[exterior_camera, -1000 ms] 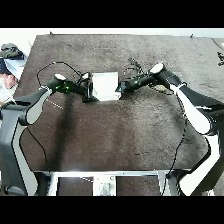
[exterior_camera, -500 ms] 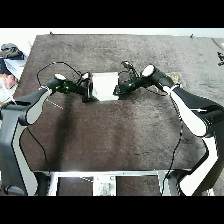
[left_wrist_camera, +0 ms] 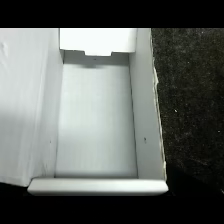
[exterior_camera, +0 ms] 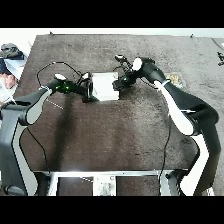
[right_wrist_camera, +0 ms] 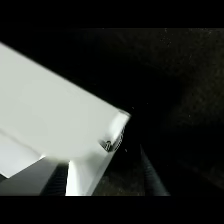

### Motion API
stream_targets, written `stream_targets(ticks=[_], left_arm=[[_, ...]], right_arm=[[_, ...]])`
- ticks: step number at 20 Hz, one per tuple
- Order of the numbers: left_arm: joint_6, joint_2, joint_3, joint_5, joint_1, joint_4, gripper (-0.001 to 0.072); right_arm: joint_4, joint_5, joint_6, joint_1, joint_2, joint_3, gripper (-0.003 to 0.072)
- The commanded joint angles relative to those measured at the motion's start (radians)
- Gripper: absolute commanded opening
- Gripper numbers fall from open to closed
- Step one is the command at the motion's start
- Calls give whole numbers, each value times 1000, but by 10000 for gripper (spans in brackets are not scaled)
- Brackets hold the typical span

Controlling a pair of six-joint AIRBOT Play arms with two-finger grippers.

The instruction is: Fold the box and place the chain.

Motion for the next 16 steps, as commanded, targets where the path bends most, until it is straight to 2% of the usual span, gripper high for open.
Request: stream_targets(ticks=[1, 8, 9, 10, 16], left_arm=[[0, 0, 0, 0, 1, 0, 365], [0, 0, 0, 0, 1, 0, 365], [0, 0, 0, 0, 1, 0, 365], [0, 0, 0, 0, 1, 0, 365], [0, 0, 0, 0, 1, 0, 365]], right_arm=[[-143, 105, 136, 43, -58, 114, 472], [-194, 84, 286, 69, -75, 105, 470], [-194, 79, 292, 70, -75, 95, 443], [-197, 78, 300, 70, -76, 87, 381], [-212, 27, 351, 82, -76, 79, 374]])
